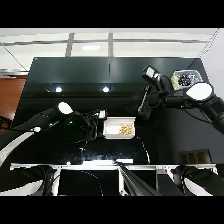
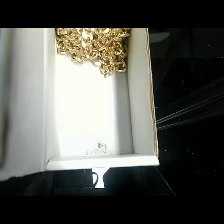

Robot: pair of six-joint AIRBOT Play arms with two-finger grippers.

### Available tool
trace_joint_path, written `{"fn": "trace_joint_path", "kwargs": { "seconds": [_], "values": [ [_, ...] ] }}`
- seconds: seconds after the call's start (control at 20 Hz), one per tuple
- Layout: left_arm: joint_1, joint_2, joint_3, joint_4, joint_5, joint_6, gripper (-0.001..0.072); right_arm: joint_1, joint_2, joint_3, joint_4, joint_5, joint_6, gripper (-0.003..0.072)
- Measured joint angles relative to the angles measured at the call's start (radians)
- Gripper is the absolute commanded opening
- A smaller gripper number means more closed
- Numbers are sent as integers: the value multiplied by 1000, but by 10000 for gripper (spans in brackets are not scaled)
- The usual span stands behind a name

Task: Fold the box and place the chain.

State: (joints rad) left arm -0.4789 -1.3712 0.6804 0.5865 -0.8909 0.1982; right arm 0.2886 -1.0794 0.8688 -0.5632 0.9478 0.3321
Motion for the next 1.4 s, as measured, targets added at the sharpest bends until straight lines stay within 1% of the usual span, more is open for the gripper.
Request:
{"fn": "trace_joint_path", "kwargs": {
  "seconds": [0.1,0.35,0.55,0.7,0.95,1.4],
  "values": [
    [0,0,0,0,0,0,490,-7,-23,1,-10,-16,10,703],
    [0,0,0,0,0,0,490,25,-99,-11,-52,89,7,703],
    [0,0,0,0,0,0,490,52,-119,-14,-78,168,-27,704],
    [0,0,0,0,0,0,490,58,-124,-16,-124,201,-37,703],
    [0,0,0,0,0,0,490,65,-127,-28,-159,219,-44,703],
    [0,0,0,0,0,0,490,127,-128,-42,-186,223,-45,703]
  ]
}}
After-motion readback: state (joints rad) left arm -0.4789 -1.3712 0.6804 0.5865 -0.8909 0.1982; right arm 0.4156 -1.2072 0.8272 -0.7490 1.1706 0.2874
